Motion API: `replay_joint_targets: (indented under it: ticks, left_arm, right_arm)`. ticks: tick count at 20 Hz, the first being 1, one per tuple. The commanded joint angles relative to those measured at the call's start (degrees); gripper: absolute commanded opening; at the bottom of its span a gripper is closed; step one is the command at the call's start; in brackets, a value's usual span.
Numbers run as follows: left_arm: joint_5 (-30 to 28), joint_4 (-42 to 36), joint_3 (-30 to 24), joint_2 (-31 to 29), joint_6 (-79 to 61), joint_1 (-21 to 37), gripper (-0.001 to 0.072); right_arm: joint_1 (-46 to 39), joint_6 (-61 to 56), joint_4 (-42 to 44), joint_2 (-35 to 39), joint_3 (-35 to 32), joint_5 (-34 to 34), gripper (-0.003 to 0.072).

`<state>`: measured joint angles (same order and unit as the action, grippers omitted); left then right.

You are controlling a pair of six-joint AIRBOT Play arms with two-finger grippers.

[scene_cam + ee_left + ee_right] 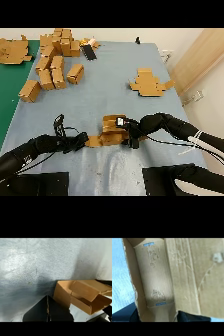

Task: Fold the box.

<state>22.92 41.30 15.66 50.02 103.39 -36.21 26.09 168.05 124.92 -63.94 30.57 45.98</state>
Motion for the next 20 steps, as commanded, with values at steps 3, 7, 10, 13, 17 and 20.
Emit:
replay_joint_targets:
  ticks: [3, 7, 10, 13, 17, 20]
  left_arm:
    - [-2.4, -1.6, 0.0, 0.7, -0.8, -1.4, 0.001]
    - [-2.8, -2.7, 0.1, 0.7, -1.2, -1.7, 0.001]
    - [-0.9, -8.3, 1.7, 0.7, -9.8, -1.7, 0.001]
    - [1.8, -13.1, 2.5, 0.7, -15.7, -1.7, 0.001]
    - [2.3, -15.6, 2.6, 0.6, -16.0, -1.7, 0.001]
    - [2.4, -15.5, 4.7, 0.7, -16.0, -1.7, 0.0007]
  right_arm:
    - [0.0, 0.0, 0.0, 0.0, 0.0, 0.0, 0.0499]
    - [0.0, 0.0, 0.0, 0.0, 0.0, 0.0, 0.0499]
    - [0.0, 0.0, 0.0, 0.0, 0.0, 0.0, 0.0499]
    - [0.0, 0.0, 0.0, 0.0, 0.0, 0.0, 0.0499]
    - [0.0, 0.0, 0.0, 0.0, 0.0, 0.0, 0.0499]
    - [0.0, 0.0, 0.0, 0.0, 0.0, 0.0, 0.05]
